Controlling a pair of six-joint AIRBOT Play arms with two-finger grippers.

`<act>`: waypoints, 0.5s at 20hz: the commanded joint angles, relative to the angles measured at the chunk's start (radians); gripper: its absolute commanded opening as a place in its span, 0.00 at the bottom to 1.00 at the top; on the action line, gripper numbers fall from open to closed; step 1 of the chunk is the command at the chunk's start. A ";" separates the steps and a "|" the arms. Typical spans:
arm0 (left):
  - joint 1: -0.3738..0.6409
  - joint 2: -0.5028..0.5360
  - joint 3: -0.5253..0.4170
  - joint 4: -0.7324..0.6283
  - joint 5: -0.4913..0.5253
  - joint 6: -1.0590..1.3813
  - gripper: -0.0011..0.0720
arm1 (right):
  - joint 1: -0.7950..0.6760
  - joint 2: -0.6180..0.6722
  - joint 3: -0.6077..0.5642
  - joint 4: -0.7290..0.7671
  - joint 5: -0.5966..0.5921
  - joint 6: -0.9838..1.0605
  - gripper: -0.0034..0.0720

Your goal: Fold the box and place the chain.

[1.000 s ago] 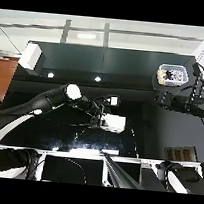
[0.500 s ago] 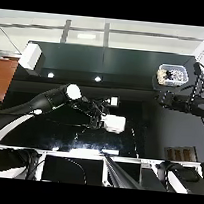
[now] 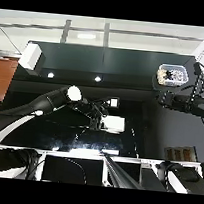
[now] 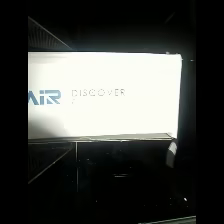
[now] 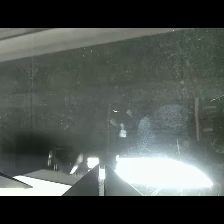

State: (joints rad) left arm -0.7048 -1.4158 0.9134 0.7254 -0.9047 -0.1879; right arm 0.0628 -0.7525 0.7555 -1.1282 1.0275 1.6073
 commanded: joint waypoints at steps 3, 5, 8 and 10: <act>-0.001 -0.002 -0.071 0.003 0.104 -0.003 1.00 | 0.000 0.001 0.000 0.000 -0.001 0.000 0.12; -0.018 -0.014 -0.087 -0.001 0.156 -0.003 1.00 | 0.000 0.001 0.000 0.000 -0.005 0.001 0.12; -0.063 -0.046 -0.086 -0.011 0.213 -0.003 0.99 | 0.000 0.001 0.000 0.001 -0.006 0.001 0.12; -0.063 -0.043 -0.077 -0.005 0.201 -0.024 0.71 | 0.000 0.001 0.000 0.001 -0.005 0.001 0.12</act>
State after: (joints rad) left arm -0.7525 -1.4506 0.8349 0.7170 -0.7334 -0.1909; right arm 0.0628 -0.7525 0.7555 -1.1278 1.0222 1.6077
